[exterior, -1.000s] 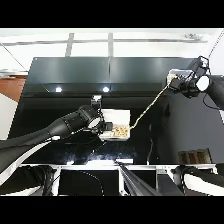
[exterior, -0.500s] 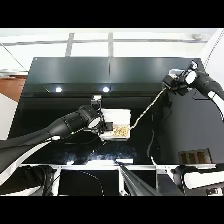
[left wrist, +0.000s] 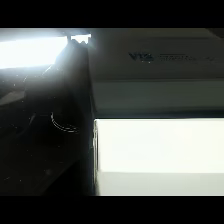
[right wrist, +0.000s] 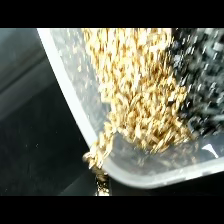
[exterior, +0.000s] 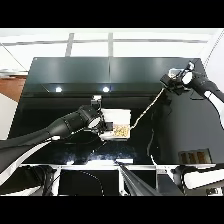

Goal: Fold the box and place the chain.

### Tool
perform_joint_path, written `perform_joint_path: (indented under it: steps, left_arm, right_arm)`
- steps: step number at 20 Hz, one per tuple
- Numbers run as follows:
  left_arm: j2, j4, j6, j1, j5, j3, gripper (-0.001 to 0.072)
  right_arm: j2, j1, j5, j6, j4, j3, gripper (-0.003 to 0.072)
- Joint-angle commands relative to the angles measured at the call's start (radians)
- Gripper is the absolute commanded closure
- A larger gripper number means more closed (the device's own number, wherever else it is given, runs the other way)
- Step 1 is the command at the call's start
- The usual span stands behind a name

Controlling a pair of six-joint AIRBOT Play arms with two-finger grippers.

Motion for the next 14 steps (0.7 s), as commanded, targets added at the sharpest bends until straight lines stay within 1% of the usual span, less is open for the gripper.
perform_joint_path:
  steps: [1,4,6,8,12,14]
  left_arm:
    - [0.0,0.0,0.001,0.0,0.0,0.0,0.0677]
    - [0.0,0.0,0.001,0.0,0.0,0.0,0.0677]
    - [0.0,0.0,0.001,0.0,0.0,0.0,0.0677]
    - [0.0,0.0,0.0,0.0,0.0,0.001,0.0677]
    - [0.0,-0.003,0.001,0.0,0.001,0.0,0.0677]
    - [0.0,-0.003,0.001,0.0,0.002,0.0,0.0677]
  right_arm:
    - [0.01,0.01,0.073,-0.012,0.002,0.001,0.0642]
    - [0.082,0.01,0.144,-0.144,0.003,0.001,0.0643]
    - [0.181,0.01,0.167,-0.237,0.003,0.001,0.0642]
    - [0.313,0.01,0.179,-0.306,0.007,0.003,0.0643]
    - [0.583,0.01,0.422,-0.6,0.27,0.04,0.0642]
    - [0.698,0.01,0.523,-0.635,0.365,0.083,0.0641]
